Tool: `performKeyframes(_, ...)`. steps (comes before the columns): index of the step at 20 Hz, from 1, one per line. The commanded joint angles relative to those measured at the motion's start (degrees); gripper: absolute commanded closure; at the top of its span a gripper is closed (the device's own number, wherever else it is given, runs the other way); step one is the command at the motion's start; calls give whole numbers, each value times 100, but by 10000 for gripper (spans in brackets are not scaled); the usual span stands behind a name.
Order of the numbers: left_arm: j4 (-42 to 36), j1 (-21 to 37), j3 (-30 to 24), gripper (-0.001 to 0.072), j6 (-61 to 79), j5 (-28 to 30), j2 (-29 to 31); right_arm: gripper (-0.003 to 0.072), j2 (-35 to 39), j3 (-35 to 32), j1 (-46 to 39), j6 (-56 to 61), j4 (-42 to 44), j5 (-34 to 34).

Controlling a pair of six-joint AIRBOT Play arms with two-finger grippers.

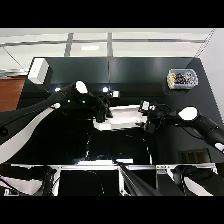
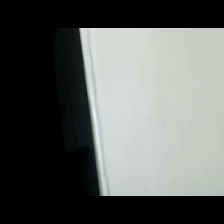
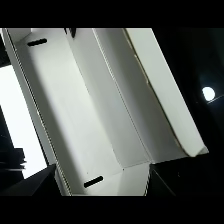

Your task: Fold the box and place the chain.

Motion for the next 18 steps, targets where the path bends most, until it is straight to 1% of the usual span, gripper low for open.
performKeyframes(1, 2, 0, 0, 683, 7, 9, -2, -34, -44, 4, -166, -66, 140, 90)
performKeyframes(4, 4, 0, 2, 683, 26, 70, -2, -34, -42, 4, -168, -66, 140, 131)
performKeyframes(7, 57, -2, 4, 684, 31, 35, 55, -34, -26, 4, -168, -66, 136, 365)
performKeyframes(11, 629, -2, 0, 685, 17, -7, 247, -34, -4, 4, -175, -114, 92, 420)
performKeyframes(15, 623, -52, -7, 685, 17, 61, 254, -34, -7, 4, -173, -647, 114, 389)
performKeyframes(18, 621, -94, -7, 685, 17, 103, 254, -34, -9, 4, -173, -1154, 472, 70)
